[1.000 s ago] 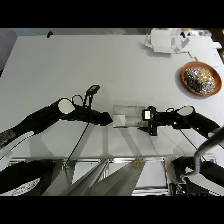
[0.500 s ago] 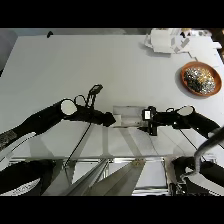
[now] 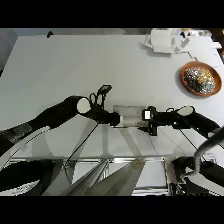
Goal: Fold the box and place the chain.
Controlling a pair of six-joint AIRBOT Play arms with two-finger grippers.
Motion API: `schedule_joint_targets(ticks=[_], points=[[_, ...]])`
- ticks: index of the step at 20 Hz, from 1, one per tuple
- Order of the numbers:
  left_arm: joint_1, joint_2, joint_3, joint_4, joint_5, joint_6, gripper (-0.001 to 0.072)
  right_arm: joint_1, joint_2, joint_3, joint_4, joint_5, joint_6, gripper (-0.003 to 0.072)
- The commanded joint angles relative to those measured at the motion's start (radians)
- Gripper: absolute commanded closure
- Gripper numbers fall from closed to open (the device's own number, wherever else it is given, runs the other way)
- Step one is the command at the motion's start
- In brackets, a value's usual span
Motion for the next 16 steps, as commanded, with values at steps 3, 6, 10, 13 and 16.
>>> schedule_joint_targets(ticks=[3, 6, 10, 13, 16], points=[[-0.036, -0.026, 0.034, 0.175, -0.059, -0.275, 0.0258, 0.000, 0.001, 0.000, 0.000, 0.000, 0.000, 0.0271], [-0.059, -0.047, 0.086, 0.237, -0.093, -0.370, 0.0276, 0.000, 0.001, 0.000, 0.000, 0.000, 0.000, 0.0271], [-0.094, -0.094, 0.174, 0.323, -0.118, -0.487, 0.0329, 0.000, 0.001, 0.000, 0.000, 0.000, 0.000, 0.0271], [-0.117, -0.178, 0.285, 0.389, -0.297, -0.559, 0.0366, 0.000, 0.001, 0.000, 0.000, 0.000, 0.000, 0.0271], [-0.133, -0.251, 0.361, 0.439, -0.444, -0.649, 0.0367, 0.000, 0.001, 0.000, 0.000, 0.000, 0.000, 0.0271]])
